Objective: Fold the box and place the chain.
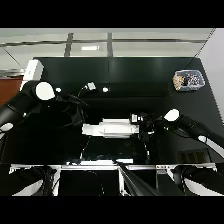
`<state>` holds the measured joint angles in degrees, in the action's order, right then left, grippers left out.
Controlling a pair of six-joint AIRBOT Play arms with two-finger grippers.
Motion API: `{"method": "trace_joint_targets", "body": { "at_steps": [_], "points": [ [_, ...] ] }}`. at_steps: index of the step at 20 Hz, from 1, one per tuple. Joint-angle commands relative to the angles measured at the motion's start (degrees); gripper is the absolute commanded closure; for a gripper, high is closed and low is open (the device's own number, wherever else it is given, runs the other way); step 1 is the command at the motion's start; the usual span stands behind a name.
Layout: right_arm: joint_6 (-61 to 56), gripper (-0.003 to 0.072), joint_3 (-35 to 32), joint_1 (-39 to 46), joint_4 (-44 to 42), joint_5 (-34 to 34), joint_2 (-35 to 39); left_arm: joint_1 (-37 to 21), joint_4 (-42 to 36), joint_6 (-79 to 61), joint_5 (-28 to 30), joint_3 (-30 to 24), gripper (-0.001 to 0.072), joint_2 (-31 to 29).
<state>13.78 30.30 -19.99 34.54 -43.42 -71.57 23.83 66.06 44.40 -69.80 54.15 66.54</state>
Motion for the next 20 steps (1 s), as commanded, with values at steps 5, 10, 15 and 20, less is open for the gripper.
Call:
{"method": "trace_joint_targets", "body": {
  "at_steps": [5,10,15,20],
  "points": [
    [0.0,0.0561,0.0,0.0,0.0,-0.1,0.0,3.1,-41.0,-9.7,9.4,-12.7,0.0686,-1.0],
    [0.0,0.0561,0.0,0.0,0.0,-0.1,0.0,3.9,-42.9,-13.2,37.4,-12.8,0.0686,0.9],
    [0.0,0.0561,0.0,0.0,0.0,0.0,0.0,3.9,-33.0,-12.8,35.2,-11.2,0.0686,8.0],
    [0.0,0.0561,0.0,0.0,0.0,0.0,0.0,4.4,-32.4,-12.7,27.5,-11.2,0.0686,12.4]
  ]
}}
